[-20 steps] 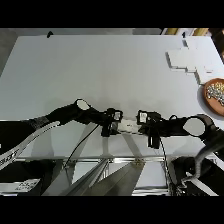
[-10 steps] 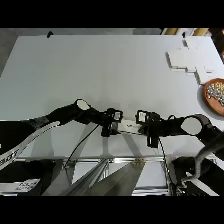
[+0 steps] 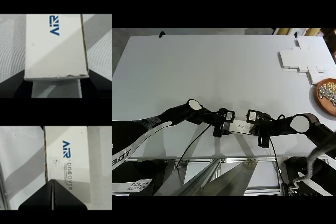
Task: Fold the box and place the chain.
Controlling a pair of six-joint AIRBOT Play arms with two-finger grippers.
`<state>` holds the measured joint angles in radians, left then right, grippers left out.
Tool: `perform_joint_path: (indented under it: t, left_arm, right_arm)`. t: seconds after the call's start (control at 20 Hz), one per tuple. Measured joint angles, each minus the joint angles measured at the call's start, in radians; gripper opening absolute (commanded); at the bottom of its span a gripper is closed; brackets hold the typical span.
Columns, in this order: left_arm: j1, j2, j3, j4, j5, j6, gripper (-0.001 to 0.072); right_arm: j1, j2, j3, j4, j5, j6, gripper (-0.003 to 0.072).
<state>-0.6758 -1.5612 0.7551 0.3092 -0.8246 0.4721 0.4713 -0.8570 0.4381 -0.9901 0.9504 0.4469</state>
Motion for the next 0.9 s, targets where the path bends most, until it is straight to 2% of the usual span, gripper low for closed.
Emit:
perform_joint_path:
  t: [0.35, 0.6, 0.9]
  left_arm:
    - [0.000, 0.000, 0.000, -0.006, -0.006, -0.002, 0.0134]
    - [0.000, 0.000, 0.000, -0.005, -0.004, -0.003, 0.0134]
    - [0.000, 0.000, 0.000, -0.003, -0.003, -0.002, 0.0134]
  right_arm:
    - [-0.009, 0.029, 0.003, -0.015, 0.003, 0.021, 0.0023]
    - [-0.132, 0.105, 0.082, -0.041, 0.008, 0.149, 0.0021]
    - [-0.381, 0.113, 0.124, -0.309, 0.006, 0.466, 0.0023]
